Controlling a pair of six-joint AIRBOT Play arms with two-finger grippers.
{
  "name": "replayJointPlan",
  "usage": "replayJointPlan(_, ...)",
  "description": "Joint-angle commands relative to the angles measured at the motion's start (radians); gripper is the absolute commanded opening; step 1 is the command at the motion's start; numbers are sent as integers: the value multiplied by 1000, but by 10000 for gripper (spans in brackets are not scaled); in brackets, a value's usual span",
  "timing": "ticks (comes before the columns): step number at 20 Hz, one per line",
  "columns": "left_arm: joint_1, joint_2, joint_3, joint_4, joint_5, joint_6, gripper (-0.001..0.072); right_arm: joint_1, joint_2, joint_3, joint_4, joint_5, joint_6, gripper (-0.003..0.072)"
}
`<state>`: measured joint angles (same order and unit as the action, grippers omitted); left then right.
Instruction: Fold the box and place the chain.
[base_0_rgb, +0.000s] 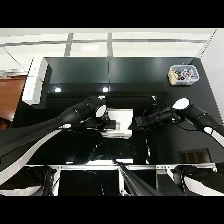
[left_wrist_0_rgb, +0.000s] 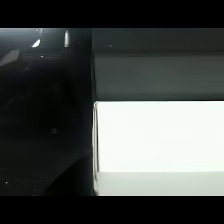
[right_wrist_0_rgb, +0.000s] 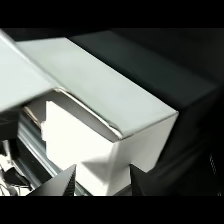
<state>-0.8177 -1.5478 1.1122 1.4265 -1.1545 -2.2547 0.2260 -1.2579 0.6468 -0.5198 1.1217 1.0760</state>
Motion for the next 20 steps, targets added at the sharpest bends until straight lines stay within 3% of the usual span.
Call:
replayJointPlan(1, 0, 0, 0, 5, -6, -1, 28, 7, 0, 2, -43, -18, 40, 363)
replayJointPlan(4, 0, 0, 0, 5, -6, -1, 28, 27, 0, 6, -71, -66, 94, 356)
replayJointPlan(10, 0, 0, 0, 5, -7, 0, 27, 258, 0, 159, -448, -152, 482, 356)
replayJointPlan(16, 0, 0, 0, 6, -6, 0, 28, 385, -8, 251, -712, -97, 799, 355)
replayJointPlan(20, 0, 0, 0, 6, -2, 0, 28, 405, -45, 277, -779, -26, 917, 329)
